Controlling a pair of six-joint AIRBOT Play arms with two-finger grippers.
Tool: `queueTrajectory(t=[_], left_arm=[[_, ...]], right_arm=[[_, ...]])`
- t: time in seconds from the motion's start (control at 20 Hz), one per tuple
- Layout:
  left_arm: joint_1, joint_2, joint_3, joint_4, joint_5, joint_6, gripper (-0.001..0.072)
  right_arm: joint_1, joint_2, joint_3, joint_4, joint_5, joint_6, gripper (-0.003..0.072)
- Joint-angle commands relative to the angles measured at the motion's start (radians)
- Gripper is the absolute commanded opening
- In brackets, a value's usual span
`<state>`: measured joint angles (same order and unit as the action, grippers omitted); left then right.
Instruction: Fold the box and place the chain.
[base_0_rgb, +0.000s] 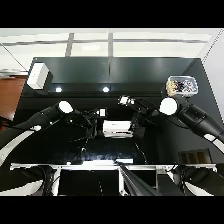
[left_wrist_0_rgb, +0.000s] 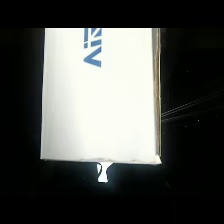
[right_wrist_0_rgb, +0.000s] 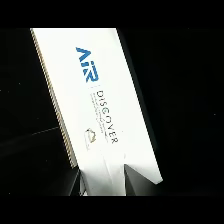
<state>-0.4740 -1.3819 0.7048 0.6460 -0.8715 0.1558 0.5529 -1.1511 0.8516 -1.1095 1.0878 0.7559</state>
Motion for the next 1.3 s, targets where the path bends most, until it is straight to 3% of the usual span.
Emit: queueTrajectory(t=[0.0, 0.1, 0.15, 0.2, 0.3, 0.7, 1.0, 1.1, 1.15, 1.25], left_arm=[[0.000, 0.000, 0.000, 0.000, 0.000, 0.001, 0.0460], [0.000, 0.000, 0.000, 0.000, 0.000, 0.001, 0.0459], [0.000, 0.000, 0.000, 0.000, 0.000, 0.001, 0.0460], [0.000, 0.000, 0.000, 0.000, 0.000, 0.001, 0.0460], [0.000, 0.000, 0.000, 0.000, 0.000, 0.001, 0.0460], [0.000, 0.000, 0.000, 0.000, 0.000, 0.001, 0.0460], [0.000, 0.000, 0.000, 0.000, 0.000, 0.001, 0.0460], [0.000, 0.000, 0.000, 0.000, 0.000, 0.001, 0.0460], [0.000, 0.000, 0.000, 0.000, 0.000, 0.001, 0.0460], [0.000, 0.000, 0.000, 0.000, 0.000, 0.001, 0.0460]], right_arm=[[0.000, -0.001, -0.002, 0.001, -0.001, 0.003, 0.0314], [0.005, -0.005, -0.004, 0.000, -0.002, 0.003, 0.0315], [0.013, -0.007, -0.004, 0.001, -0.002, 0.004, 0.0382], [0.026, -0.007, -0.007, 0.000, -0.020, 0.004, 0.0528], [0.043, -0.007, -0.008, -0.003, -0.045, 0.005, 0.0482], [0.033, 0.050, 0.022, -0.098, 0.016, 0.150, 0.0483], [-0.031, 0.120, 0.023, -0.067, 0.044, 0.302, 0.0478], [-0.087, 0.128, 0.022, 0.007, 0.088, 0.353, 0.0114], [-0.117, 0.128, 0.016, 0.042, 0.098, 0.363, 0.0023], [-0.179, 0.127, -0.009, 0.144, 0.067, 0.480, 0.0020]])
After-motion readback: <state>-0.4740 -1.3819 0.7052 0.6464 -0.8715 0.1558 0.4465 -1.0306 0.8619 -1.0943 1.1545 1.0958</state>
